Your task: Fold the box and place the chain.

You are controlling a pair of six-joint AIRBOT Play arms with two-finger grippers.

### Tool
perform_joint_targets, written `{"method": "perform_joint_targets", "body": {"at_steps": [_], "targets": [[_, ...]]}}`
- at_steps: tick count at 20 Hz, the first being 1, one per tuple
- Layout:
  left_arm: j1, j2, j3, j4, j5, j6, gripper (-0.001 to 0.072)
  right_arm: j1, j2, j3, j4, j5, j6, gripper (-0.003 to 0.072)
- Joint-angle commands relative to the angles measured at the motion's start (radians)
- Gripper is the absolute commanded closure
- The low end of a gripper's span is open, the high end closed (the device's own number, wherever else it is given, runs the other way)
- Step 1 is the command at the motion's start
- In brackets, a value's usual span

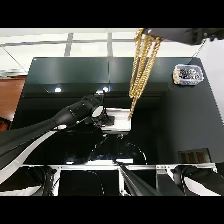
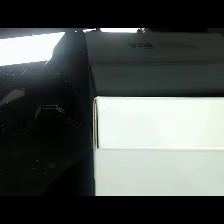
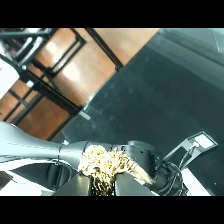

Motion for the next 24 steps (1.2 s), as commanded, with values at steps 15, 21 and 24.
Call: {"method": "perform_joint_targets", "body": {"at_steps": [15,21,24], "targets": [[0.000,0.000,0.000,0.000,0.000,0.000,0.0679,0.055,-0.033,-0.251,-0.267,0.135,0.022,0.0678],[0.000,0.000,0.000,0.000,0.000,0.000,0.0679,0.076,-0.031,-0.358,-0.260,0.121,0.018,0.0678],[0.000,0.000,0.000,0.000,0.000,0.000,0.0679,0.099,-0.031,-0.361,-0.260,0.121,0.018,0.0678]]}}
